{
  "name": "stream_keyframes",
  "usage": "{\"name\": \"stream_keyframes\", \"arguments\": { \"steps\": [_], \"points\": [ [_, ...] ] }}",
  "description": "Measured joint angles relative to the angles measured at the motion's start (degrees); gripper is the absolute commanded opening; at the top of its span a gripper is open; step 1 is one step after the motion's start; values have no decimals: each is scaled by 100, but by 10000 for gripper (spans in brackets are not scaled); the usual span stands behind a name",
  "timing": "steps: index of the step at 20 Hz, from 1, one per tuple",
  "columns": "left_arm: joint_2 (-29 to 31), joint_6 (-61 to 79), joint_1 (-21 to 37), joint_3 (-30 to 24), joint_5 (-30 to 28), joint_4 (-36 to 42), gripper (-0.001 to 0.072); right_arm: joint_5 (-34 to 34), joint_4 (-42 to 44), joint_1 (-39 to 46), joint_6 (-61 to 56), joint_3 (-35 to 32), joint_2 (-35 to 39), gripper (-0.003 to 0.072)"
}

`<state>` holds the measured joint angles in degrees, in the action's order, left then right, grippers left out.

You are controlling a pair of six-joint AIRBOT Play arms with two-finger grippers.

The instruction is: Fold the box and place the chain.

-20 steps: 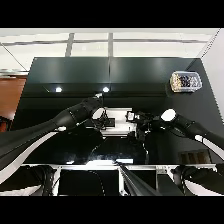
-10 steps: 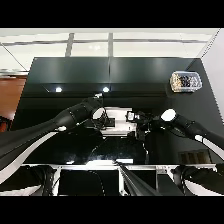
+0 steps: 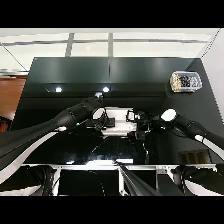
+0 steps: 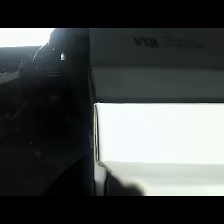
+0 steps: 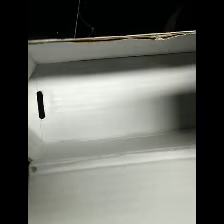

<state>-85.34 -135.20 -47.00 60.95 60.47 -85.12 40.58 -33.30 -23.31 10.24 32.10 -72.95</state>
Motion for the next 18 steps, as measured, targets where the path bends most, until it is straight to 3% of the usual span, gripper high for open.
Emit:
{"name": "stream_keyframes", "arguments": {
  "steps": [11, 18],
  "points": [
    [0, 103, 4, 4, 201, -229, 25, 640, -789, 0, -321, -2, 647, 629],
    [0, 155, 4, 4, 256, -271, 25, 249, -691, 0, -326, 0, 702, 628]
  ]
}}
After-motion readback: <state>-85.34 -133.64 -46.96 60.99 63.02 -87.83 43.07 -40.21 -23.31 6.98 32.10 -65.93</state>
